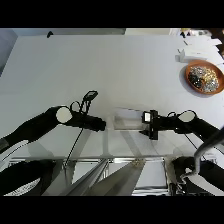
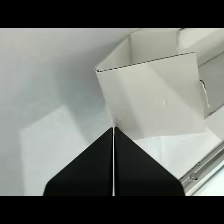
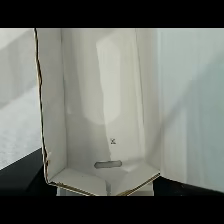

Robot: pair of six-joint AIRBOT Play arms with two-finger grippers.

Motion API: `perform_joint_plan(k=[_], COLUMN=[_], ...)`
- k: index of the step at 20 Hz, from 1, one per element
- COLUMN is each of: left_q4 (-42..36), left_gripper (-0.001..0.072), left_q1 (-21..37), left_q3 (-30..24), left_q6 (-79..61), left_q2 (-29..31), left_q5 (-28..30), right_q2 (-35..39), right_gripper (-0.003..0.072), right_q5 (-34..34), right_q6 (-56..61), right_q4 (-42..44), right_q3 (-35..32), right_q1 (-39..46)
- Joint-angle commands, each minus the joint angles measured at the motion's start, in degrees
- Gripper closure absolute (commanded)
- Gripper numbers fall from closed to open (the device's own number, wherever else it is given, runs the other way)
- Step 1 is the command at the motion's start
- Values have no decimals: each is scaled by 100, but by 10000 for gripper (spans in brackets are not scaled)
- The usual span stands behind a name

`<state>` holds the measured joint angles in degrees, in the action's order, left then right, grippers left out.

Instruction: Fold the box and place the chain.

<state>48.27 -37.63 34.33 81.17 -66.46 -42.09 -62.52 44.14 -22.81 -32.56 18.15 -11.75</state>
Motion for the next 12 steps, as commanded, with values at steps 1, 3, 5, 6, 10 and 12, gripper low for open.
perform_joint_plan(k=[1, 3, 5, 6, 10, 12], left_q4=[-7, -155, -245, -243, 313, 1014], left_gripper=[705, 705, 704, 704, 705, 705], left_q1=[0, 0, -37, -44, -9, -9], left_q3=[31, 42, 55, 57, 57, 57], left_q6=[-17, -20, -20, -20, 131, 881], left_q2=[188, 201, 201, 208, 422, 651], left_q5=[-28, 72, 138, 127, -17, -15], right_q2=[2, 2, 2, 2, 2, 2], right_gripper=[283, 283, 283, 283, 283, 283], right_q5=[-2, -2, -2, 0, -2, -2], right_q6=[-17, -17, -17, -17, -17, -17], right_q4=[-15, -15, -15, -15, -15, -15], right_q3=[0, 0, 0, -2, 0, 0], right_q1=[2, 2, 2, 2, 2, 2])
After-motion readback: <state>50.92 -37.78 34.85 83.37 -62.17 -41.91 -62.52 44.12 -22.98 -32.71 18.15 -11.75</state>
